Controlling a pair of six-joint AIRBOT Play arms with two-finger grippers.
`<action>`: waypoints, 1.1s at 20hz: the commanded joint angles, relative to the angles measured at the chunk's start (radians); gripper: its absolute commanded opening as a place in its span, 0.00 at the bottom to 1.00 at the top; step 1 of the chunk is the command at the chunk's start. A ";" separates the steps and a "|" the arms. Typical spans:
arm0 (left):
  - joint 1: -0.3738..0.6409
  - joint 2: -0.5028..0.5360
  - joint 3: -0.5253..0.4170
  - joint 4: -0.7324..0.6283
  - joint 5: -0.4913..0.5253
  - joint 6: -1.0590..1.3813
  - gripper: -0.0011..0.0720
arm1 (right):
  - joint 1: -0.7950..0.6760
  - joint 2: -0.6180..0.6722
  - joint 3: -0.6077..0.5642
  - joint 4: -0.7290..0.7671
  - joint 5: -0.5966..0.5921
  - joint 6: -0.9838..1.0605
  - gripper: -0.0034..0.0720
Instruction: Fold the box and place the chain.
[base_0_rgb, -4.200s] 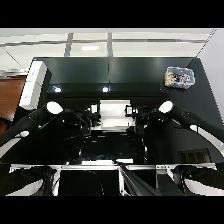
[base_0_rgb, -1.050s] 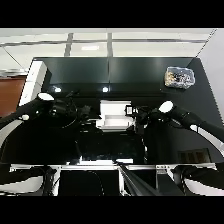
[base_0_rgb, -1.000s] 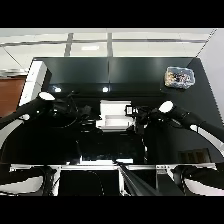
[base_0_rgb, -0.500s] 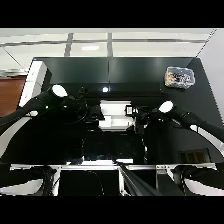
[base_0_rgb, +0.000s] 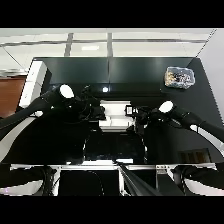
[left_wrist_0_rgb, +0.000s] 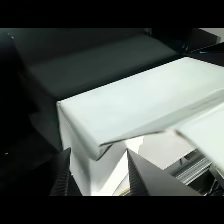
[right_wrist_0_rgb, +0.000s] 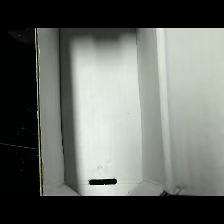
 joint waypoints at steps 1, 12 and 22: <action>-0.029 -0.010 0.006 0.089 0.006 -0.085 0.57 | 0.000 0.000 0.000 0.000 0.000 0.000 0.35; -0.241 -0.093 0.196 0.550 -0.085 -0.566 0.56 | 0.000 0.000 0.000 0.001 0.000 0.000 0.35; -0.265 -0.117 0.219 0.555 -0.106 -0.644 0.04 | 0.000 0.000 0.000 0.000 0.000 0.000 0.35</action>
